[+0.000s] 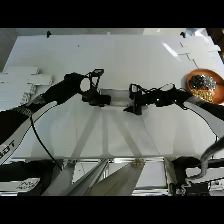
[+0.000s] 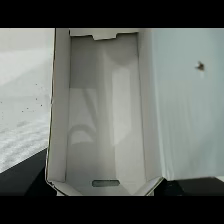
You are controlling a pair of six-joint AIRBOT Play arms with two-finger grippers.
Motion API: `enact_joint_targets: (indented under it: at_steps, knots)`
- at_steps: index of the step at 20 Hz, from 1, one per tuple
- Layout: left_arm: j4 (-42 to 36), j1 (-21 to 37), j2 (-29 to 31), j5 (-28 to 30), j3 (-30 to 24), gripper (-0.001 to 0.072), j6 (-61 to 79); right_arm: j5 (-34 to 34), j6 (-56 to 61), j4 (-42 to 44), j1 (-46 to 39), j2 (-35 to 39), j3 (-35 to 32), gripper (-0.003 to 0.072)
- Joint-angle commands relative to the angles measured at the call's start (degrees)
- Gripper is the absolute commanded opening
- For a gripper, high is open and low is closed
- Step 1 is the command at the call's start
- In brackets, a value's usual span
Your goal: Fold the box and place the chain.
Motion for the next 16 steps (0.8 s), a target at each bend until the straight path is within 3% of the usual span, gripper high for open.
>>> enact_joint_targets:
  at_steps: [1, 5, 9, 11, 16]
  knots:
    - [0.2, -0.5, -2.3, -2.3, 3.6, 0.0302, -3.4, 0.4, 0.0, 0.2, 0.0, 0.0, 0.0, 0.0494]
    - [-0.1, -1.8, -6.8, -7.6, 6.9, 0.0290, -6.9, 0.4, 0.0, 0.2, 0.0, 0.0, 0.0, 0.0494]
    - [5.0, -4.1, -7.7, -9.3, 6.9, 0.0192, -13.0, 0.4, 0.0, 0.2, 0.0, 0.0, 0.0, 0.0494]
    - [5.4, -4.3, -7.7, -9.2, 6.9, 0.0013, -14.6, 0.4, 0.0, 0.2, 0.0, 0.0, 0.0, 0.0494]
    - [5.2, -4.5, -7.6, -9.0, 6.9, 0.0008, -14.9, 0.4, 0.0, 0.2, 0.0, 0.0, 0.0, 0.0494]
